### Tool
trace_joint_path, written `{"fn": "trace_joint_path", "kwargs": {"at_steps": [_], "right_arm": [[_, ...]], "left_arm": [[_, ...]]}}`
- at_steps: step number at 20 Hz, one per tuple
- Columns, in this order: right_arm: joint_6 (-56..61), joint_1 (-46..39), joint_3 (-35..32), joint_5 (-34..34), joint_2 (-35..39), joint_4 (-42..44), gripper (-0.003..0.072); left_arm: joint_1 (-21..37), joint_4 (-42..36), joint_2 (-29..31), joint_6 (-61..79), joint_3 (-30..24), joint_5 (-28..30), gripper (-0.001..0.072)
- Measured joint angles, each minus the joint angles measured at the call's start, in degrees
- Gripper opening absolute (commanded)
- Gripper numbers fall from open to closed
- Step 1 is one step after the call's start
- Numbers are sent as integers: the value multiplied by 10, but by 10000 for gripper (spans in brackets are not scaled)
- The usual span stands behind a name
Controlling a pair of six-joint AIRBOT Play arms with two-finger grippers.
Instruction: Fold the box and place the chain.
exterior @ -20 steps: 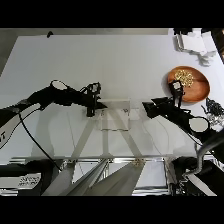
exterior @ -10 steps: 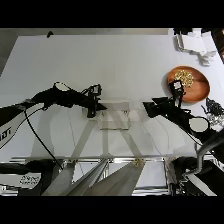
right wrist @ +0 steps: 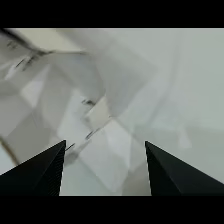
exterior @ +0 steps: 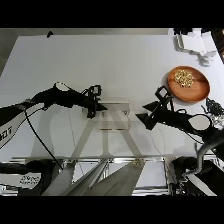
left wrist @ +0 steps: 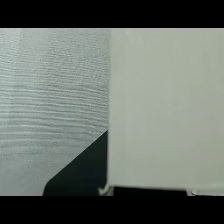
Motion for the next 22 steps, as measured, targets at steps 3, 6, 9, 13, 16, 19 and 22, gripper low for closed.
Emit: {"fn": "trace_joint_path", "kwargs": {"at_steps": [3,6,9,13,16,19,22], "right_arm": [[-55,0,4,40,0,-40,539],[-138,0,5,57,-3,-71,562],[-237,0,6,56,-16,-79,602],[-383,0,6,45,-63,-31,602],[-451,0,6,33,-118,5,665],[-482,0,6,19,-167,41,673],[-494,14,6,12,-202,85,692]], "left_arm": [[0,0,0,0,0,-1,9],[0,0,0,0,0,-1,9],[0,0,0,-1,0,-1,9],[0,0,0,-1,0,-1,9],[0,0,0,-1,0,-1,9],[0,0,0,-1,0,-1,9],[0,0,0,-1,0,-1,9]]}}
